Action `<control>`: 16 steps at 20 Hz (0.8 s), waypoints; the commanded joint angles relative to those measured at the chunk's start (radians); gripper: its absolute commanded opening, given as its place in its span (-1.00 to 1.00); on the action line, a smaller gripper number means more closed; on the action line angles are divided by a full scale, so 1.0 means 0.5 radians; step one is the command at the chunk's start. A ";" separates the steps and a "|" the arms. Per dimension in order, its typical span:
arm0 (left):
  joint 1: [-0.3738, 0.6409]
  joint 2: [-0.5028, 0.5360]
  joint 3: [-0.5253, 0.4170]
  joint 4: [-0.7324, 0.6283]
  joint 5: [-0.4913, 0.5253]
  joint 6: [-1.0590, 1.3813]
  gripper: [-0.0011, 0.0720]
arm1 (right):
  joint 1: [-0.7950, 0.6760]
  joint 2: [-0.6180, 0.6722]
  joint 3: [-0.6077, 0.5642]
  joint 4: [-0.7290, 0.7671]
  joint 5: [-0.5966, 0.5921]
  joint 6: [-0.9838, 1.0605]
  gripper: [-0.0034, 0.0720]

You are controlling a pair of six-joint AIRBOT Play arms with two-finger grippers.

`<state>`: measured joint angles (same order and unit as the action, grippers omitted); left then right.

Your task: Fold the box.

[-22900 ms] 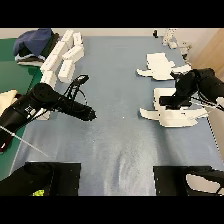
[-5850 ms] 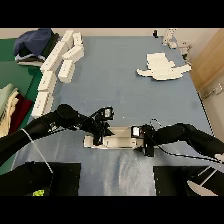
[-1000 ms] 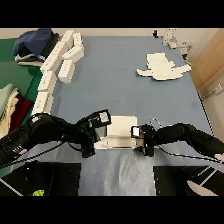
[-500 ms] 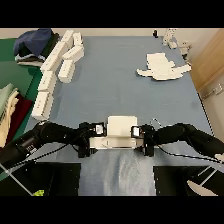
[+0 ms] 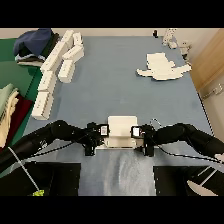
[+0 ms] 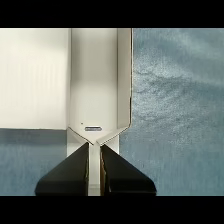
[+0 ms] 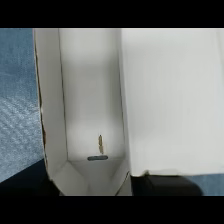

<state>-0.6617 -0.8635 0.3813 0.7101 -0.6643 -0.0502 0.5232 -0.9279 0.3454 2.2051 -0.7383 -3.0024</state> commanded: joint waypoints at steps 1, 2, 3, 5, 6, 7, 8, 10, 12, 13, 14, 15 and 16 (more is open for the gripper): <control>-0.037 -0.061 -0.002 -0.130 0.061 0.184 -0.69 | 0.000 0.001 -0.002 0.002 0.001 0.003 0.48; -0.037 -0.077 0.002 -0.137 0.090 0.183 -0.69 | 0.000 0.001 -0.002 0.002 0.000 0.003 0.48; -0.037 -0.091 0.007 -0.138 0.111 0.183 -0.69 | 0.000 0.001 -0.002 0.001 0.001 0.002 0.48; -0.037 -0.111 0.023 -0.196 0.127 0.186 -0.69 | 0.000 0.001 -0.002 0.001 0.001 0.003 0.48; -0.042 -0.122 0.031 -0.236 0.128 0.214 -0.69 | 0.000 0.001 -0.002 0.001 0.001 0.002 0.48; -0.051 -0.135 0.035 -0.272 0.130 0.243 -0.70 | 0.000 0.001 -0.002 0.001 0.000 0.003 0.48; -0.064 -0.152 0.037 -0.303 0.129 0.255 -0.70 | 0.000 0.001 -0.002 0.001 0.000 0.002 0.48; -0.089 -0.187 0.037 -0.330 0.127 0.276 -0.70 | 0.000 0.001 -0.002 0.001 0.001 0.003 0.48; -0.098 -0.209 0.040 -0.340 0.138 0.280 -0.70 | 0.000 0.001 -0.002 0.001 0.001 0.003 0.48; -0.098 -0.212 0.040 -0.349 0.143 0.280 -0.69 | 0.000 0.001 -0.002 0.001 0.000 0.002 0.48; -0.098 -0.212 0.040 -0.349 0.143 0.280 -0.65 | 0.000 0.001 -0.002 0.001 0.001 0.003 0.48; -0.098 -0.212 0.039 -0.350 0.143 0.279 -0.22 | 0.000 0.001 -0.002 0.001 0.000 0.003 0.48; -0.098 -0.212 0.039 -0.352 0.143 0.272 0.36 | 0.000 0.001 -0.002 0.001 0.000 0.003 0.48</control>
